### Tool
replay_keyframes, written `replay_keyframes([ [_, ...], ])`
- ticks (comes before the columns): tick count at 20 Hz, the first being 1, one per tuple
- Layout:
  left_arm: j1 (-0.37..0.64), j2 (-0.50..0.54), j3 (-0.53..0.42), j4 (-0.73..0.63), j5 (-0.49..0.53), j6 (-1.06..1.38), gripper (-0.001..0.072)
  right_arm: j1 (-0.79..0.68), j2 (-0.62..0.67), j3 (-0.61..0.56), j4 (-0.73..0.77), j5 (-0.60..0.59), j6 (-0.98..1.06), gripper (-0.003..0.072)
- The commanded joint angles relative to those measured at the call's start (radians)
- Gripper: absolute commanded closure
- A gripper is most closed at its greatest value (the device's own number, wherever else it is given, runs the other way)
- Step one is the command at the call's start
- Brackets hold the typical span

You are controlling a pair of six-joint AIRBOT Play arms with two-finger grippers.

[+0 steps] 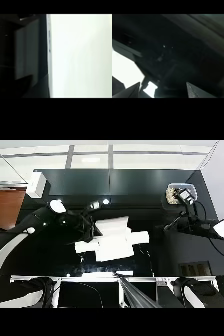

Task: Fold the box and place the chain.

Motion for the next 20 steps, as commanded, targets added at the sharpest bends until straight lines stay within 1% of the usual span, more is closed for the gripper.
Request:
replay_keyframes([
  [1,-0.057,0.037,-0.051,0.002,0.111,0.16,0.0688,0.048,-0.003,0.008,-0.053,0.024,-0.209,0.0027],
  [3,-0.08,0.037,-0.051,-0.012,0.181,0.221,0.0688,0.091,-0.015,0.007,-0.053,0.022,-0.255,0.0027],
  [5,-0.102,0.037,-0.053,-0.012,0.302,0.225,0.0688,0.134,-0.038,-0.006,-0.048,0.013,-0.258,0.0027],
  [6,-0.109,0.037,-0.053,-0.013,0.336,0.225,0.0688,0.157,-0.048,-0.016,-0.043,0.013,-0.258,0.0027],
  [7,-0.113,0.037,-0.053,-0.012,0.34,0.225,0.0686,0.185,-0.061,-0.026,-0.041,0.012,-0.267,0.0027],
  [8,-0.119,0.037,-0.054,-0.006,0.318,0.229,0.0686,0.217,-0.076,-0.037,-0.041,0.009,-0.28,0.0027],
  [10,-0.126,0.037,-0.054,0.019,0.296,0.235,0.0686,0.28,-0.107,-0.064,-0.042,-0.037,-0.291,0.0027],
  [12,-0.142,0.037,-0.055,0.068,0.322,0.236,0.0686,0.339,-0.14,-0.082,-0.042,-0.098,-0.291,0.0027],
  [14,-0.154,0.037,-0.063,0.08,0.349,0.235,0.0686,0.388,-0.164,-0.092,-0.042,-0.142,-0.291,0.0027],
  [17,-0.16,0.037,-0.083,0.032,0.373,0.234,0.0686,0.415,-0.196,-0.094,-0.045,-0.151,-0.291,0.0027],
  [20,-0.16,0.036,-0.084,0.031,0.37,0.236,0.0684,0.414,-0.201,-0.094,-0.045,-0.135,-0.291,0.0027],
])
